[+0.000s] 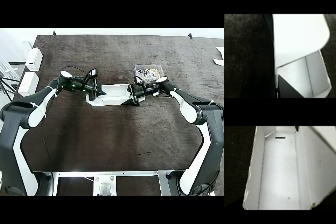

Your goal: Fold the box and place the chain.

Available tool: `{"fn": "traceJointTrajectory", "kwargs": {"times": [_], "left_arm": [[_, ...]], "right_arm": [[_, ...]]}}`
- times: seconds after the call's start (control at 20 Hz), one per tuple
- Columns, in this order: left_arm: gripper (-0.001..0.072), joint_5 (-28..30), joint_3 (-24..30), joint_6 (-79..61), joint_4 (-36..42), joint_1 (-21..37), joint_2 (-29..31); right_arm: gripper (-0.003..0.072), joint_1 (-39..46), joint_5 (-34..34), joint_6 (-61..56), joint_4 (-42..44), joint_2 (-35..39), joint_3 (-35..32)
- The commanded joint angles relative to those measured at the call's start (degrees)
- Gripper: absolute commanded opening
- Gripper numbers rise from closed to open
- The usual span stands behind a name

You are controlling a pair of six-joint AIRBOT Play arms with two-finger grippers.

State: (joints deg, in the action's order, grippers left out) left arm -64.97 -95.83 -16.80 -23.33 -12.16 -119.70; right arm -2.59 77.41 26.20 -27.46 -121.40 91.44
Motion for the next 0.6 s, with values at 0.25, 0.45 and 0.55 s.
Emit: {"fn": "traceJointTrajectory", "kwargs": {"times": [0.25,0.45,0.55], "left_arm": [[0.0022,0.02,0.02,0.00,0.00,0.00,0.00],[0.0022,0.02,0.02,0.00,0.00,0.02,0.00],[0.0022,0.02,0.02,0.00,0.00,0.00,0.00]], "right_arm": [[0.0622,-0.11,-1.11,0.02,-0.20,-0.13,0.07],[0.0585,-0.13,-1.11,0.44,-0.42,-0.13,0.07],[0.0585,-0.13,-1.11,0.44,-0.39,-0.13,0.07]]}}
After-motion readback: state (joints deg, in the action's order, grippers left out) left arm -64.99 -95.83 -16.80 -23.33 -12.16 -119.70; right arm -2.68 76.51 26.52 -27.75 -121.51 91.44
